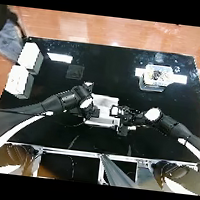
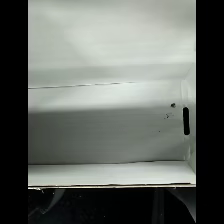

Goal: Fold the box and place the chain.

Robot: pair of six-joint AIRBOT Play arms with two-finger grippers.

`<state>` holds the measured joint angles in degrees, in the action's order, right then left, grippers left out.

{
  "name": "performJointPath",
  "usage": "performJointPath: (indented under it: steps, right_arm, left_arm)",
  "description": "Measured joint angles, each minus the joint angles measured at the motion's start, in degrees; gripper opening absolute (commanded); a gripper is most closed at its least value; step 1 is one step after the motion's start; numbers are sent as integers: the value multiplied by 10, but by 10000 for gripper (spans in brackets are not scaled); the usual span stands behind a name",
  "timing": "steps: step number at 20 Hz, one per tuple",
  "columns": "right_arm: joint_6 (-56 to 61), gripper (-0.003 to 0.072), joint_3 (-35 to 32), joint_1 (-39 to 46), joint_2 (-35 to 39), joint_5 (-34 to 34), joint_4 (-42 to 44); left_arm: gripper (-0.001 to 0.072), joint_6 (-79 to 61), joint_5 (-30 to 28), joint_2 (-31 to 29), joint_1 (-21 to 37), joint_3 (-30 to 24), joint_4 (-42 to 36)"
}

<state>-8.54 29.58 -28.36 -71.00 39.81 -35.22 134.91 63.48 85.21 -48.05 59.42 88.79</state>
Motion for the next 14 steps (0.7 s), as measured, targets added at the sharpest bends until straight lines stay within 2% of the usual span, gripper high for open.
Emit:
performJointPath:
  steps: [2,10,11,13,14]
  right_arm:
    - [0,306,0,0,0,0,0]
    - [1,306,0,0,0,0,0]
    - [1,306,0,0,0,0,0]
    - [0,306,0,0,0,0,0]
    - [0,306,0,0,0,0,0]
  left_arm:
    - [21,0,0,0,0,0,0]
    - [29,-7,0,0,0,0,0]
    - [129,-7,0,0,0,0,0]
    - [480,-10,6,0,0,3,3]
    - [531,-10,11,0,0,6,3]
